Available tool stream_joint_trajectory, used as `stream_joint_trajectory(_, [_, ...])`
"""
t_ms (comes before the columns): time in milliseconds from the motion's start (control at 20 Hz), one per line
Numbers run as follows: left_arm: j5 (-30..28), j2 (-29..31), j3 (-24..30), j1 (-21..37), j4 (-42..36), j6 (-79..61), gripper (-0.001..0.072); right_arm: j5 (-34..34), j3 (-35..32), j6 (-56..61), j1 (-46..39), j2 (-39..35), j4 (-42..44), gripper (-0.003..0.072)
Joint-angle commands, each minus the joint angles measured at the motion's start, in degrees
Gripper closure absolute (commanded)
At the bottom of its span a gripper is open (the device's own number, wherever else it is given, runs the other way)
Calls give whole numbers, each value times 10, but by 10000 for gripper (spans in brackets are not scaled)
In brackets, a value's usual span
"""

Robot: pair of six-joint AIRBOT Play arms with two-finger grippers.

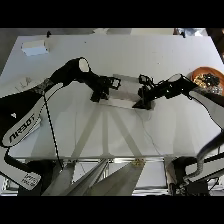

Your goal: Fold the box and place the chain.

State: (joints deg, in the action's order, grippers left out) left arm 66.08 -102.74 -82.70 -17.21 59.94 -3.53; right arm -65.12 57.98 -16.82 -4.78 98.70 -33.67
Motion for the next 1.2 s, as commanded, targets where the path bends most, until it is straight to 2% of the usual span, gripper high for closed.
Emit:
stream_joint_trajectory(0, [-3, 0, 0, 0, -1, 0, 456, 0, 0, 0, 0, 0, 0, 394])
stream_joint_trajectory(650, [-16, 1, 0, 0, 20, 1, 449, 0, 0, 0, 0, 0, 0, 394])
stream_joint_trajectory(850, [-16, 1, 0, 0, -23, 1, 451, 0, 0, 0, 0, 0, 0, 394])
stream_joint_trajectory(900, [-16, 1, 0, 0, -31, 1, 459, 0, 0, 0, 0, 0, 0, 394])
stream_joint_trajectory(950, [-16, 1, 0, 0, -35, 1, 513, 0, 0, 0, 0, 0, 0, 394])
stream_joint_trajectory(1000, [-15, 1, 0, 0, -36, 1, 532, 0, 0, 0, 0, 0, 0, 394])
stream_joint_trajectory(1100, [3, 1, 0, 0, -36, 1, 532, 0, 0, 0, 0, 0, 0, 394])
stream_joint_trajectory(1150, [11, 1, 0, 0, -36, 1, 555, 0, 0, 0, 0, 0, 0, 394])
